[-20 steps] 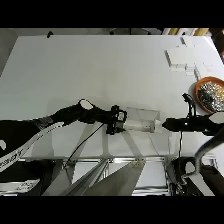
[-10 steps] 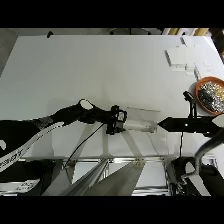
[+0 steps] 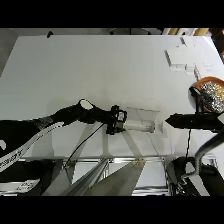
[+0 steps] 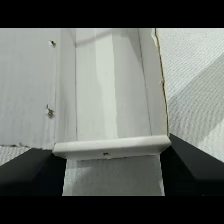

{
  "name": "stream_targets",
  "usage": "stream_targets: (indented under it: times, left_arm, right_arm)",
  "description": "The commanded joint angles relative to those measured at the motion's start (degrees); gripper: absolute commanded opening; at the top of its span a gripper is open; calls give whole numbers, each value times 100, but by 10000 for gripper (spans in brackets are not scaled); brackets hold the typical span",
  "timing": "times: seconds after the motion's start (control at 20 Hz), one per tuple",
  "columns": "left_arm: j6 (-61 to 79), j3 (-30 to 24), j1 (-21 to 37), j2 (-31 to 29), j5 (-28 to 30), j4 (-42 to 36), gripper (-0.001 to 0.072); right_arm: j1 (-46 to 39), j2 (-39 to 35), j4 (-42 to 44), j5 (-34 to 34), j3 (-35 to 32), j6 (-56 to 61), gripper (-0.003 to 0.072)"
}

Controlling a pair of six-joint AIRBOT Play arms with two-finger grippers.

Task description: Fold the box and place the chain.

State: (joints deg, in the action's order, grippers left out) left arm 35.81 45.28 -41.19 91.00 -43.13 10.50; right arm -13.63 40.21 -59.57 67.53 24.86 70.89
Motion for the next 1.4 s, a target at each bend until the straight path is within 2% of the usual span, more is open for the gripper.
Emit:
stream_targets:
  times: [0.0, 0.35, 0.5, 0.6, 1.05, 1.1, 1.2, 1.25, 1.35]
  left_arm:
    - [0, 2, 2, 0, 0, 2, 68]
    - [0, 2, 2, 0, -20, -4, 68]
    - [0, 2, 2, 0, -20, -4, 68]
    - [0, 2, 2, 0, -20, -2, 68]
    - [0, 2, 2, 0, -22, -4, 68]
    - [0, 2, 2, 0, -22, -4, 68]
    - [0, 2, 2, 0, -22, -4, 68]
    - [0, 2, 2, 0, -20, -4, 68]
    - [0, 2, 2, 0, -22, -4, 68]
  right_arm:
    - [-304, 205, -1480, 243, 74, 804, 19]
    - [72, 1132, -1456, 96, -48, 713, 19]
    - [328, 1373, -599, -404, -48, 612, 20]
    - [485, 1440, -140, -592, -48, 380, 20]
    - [535, 1510, 2, -369, -48, 343, 22]
    - [535, 1443, 101, -319, -48, 271, 37]
    - [535, 1172, 223, -205, -48, 168, 192]
    - [535, 986, 254, -179, -50, 168, 232]
    - [535, 675, 330, -125, -50, 168, 232]
